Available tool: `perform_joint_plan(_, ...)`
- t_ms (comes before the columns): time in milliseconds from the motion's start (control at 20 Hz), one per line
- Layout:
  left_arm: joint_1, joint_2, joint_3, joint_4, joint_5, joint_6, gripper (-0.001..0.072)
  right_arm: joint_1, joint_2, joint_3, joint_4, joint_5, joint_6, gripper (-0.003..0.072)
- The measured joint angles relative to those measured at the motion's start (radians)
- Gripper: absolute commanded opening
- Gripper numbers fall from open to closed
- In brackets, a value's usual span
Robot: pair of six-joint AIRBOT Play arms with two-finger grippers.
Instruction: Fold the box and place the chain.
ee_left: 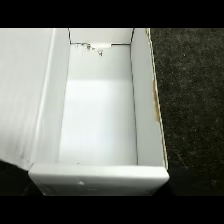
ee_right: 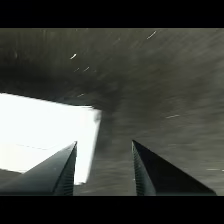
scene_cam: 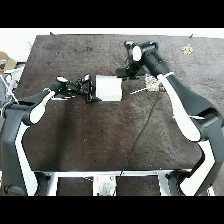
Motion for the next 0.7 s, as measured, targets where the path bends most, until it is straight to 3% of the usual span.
perform_joint_plan(100, 0.0, 0.0, 0.0, 0.0, 0.0, 0.0, 0.0224, -0.057, 0.024, -0.001, -0.044, 0.011, -0.046, 0.0261)
perform_joint_plan(150, 0.0, 0.0, 0.0, 0.0, 0.0, 0.0, 0.0224, -0.09, 0.03, 0.0, -0.058, 0.021, -0.069, 0.0139)
perform_joint_plan(200, 0.0, 0.0, 0.0, 0.0, 0.0, 0.0, 0.0224, -0.123, 0.029, -0.001, -0.062, 0.031, -0.089, 0.009)
perform_joint_plan(400, 0.0, 0.0, 0.0, 0.0, 0.0, 0.0, 0.0224, -0.267, 0.002, -0.001, -0.056, 0.05, -0.142, 0.0099)
perform_joint_plan(450, 0.0, 0.0, 0.0, 0.0, 0.0, 0.0, 0.0223, -0.295, -0.01, -0.002, -0.021, 0.053, -0.155, 0.0197)
perform_joint_plan(500, 0.0, 0.0, 0.0, 0.0, 0.0, 0.0, 0.0224, -0.316, -0.02, -0.002, 0.012, 0.056, -0.171, 0.0234)
perform_joint_plan(550, 0.0, 0.0, 0.0, 0.0, 0.0, -0.001, 0.0224, -0.334, -0.034, -0.002, 0.038, 0.059, -0.187, 0.0142)
perform_joint_plan(700, 0.0, 0.0, 0.0, 0.0, 0.0, -0.001, 0.0224, -0.362, -0.071, -0.002, 0.088, 0.074, -0.225, 0.0141)
